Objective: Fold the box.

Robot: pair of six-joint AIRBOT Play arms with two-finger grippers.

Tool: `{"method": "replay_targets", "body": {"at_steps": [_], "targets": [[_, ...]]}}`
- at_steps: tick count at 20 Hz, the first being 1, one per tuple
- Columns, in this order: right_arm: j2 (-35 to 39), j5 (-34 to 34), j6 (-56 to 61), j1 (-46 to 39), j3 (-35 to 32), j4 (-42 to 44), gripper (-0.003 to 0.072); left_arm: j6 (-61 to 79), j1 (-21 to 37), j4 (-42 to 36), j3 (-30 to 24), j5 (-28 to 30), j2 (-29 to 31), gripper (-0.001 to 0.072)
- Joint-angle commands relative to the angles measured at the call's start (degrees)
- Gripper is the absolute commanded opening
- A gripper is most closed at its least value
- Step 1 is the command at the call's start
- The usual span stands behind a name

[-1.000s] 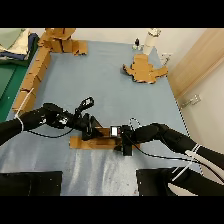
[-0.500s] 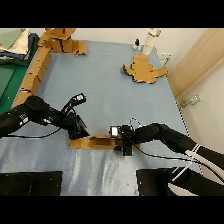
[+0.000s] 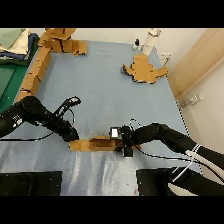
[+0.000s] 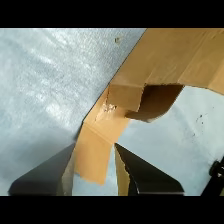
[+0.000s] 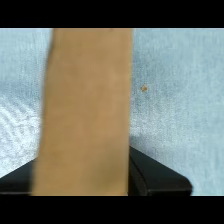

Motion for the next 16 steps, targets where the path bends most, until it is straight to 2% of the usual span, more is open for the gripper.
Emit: {"method": "replay_targets", "body": {"at_steps": [1, 2, 3, 5, 7, 9, 11, 13, 15, 16], "targets": [[-0.02, -0.11, -0.07, 0.02, -0.04, -0.26, 0.0497, -4.57, 0.02, 0.55, -0.02, -2.99, 0.13, 0.0353], [-0.02, -0.09, -0.07, 0.02, -0.04, -0.28, 0.0497, -7.61, 0.02, -0.02, -0.37, -3.76, 0.13, 0.0105], [-0.02, -0.09, -0.07, 0.02, -0.04, -0.26, 0.0497, -7.63, -0.17, -2.1, -1.31, -5.88, 0.13, 0.0011], [-0.02, -0.07, -0.07, 0.02, -0.04, -0.28, 0.0497, -9.16, -2.01, -12.04, -4.9, -8.92, 0.13, 0.001], [-0.02, -0.07, -0.07, 0.02, -0.04, -0.28, 0.0497, -10.51, -6.82, -27.19, -9.99, -7.72, 0.13, 0.0011], [-0.02, -0.07, -0.07, 0.02, -0.04, -0.26, 0.0497, -7.96, -14.05, -45.57, -14.6, 1.16, 0.13, 0.0011], [-0.02, -0.09, -0.07, 0.02, -0.04, -0.24, 0.0497, -1.38, -19.02, -58.49, -16.46, 9.68, 0.13, 0.0011], [-0.02, -0.07, -0.07, 0.02, -0.04, -0.26, 0.0497, 6.1, -20.24, -69.05, -16.57, 15.58, 0.13, 0.001], [-0.02, -0.11, -0.04, 0.02, -0.04, -0.24, 0.0497, 14.4, -20.22, -80.17, -16.57, 17.66, -0.92, 0.001], [-0.02, -0.09, -0.07, 0.04, -0.04, -0.2, 0.0497, 16.04, -20.22, -82.25, -16.57, 19.43, -2.1, 0.001]]}}
